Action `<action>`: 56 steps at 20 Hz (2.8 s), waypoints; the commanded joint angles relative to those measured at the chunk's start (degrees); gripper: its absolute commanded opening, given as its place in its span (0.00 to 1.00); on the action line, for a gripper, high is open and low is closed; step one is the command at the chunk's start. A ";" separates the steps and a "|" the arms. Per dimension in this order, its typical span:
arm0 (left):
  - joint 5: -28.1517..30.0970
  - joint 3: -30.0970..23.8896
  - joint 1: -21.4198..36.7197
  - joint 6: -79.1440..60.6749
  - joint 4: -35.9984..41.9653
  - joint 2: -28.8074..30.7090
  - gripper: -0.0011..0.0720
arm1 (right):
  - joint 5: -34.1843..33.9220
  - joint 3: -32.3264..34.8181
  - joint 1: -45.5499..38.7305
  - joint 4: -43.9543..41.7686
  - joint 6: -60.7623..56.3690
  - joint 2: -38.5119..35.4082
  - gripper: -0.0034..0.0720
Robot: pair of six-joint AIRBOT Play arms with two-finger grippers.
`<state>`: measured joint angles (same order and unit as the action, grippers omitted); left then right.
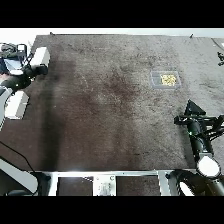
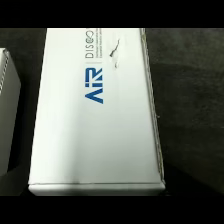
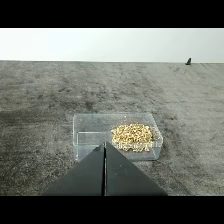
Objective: Fold the box and place the chain.
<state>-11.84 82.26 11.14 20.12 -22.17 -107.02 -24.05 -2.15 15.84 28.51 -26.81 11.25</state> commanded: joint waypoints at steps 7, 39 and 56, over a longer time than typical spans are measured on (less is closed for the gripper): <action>0.70 -0.31 0.76 -1.97 -0.76 -5.14 0.02 | 0.02 0.02 0.04 0.00 0.00 -0.04 0.07; -3.69 0.92 0.87 -2.54 -1.46 9.18 1.00 | 0.02 0.02 0.04 0.00 0.00 -0.04 0.07; -9.64 -40.76 -1.51 -30.60 24.15 61.70 0.02 | 0.00 0.02 0.04 0.00 0.00 -0.04 0.07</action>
<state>-22.83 53.58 9.74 -0.60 -5.37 -55.96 -24.05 -2.15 15.84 28.51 -26.79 11.25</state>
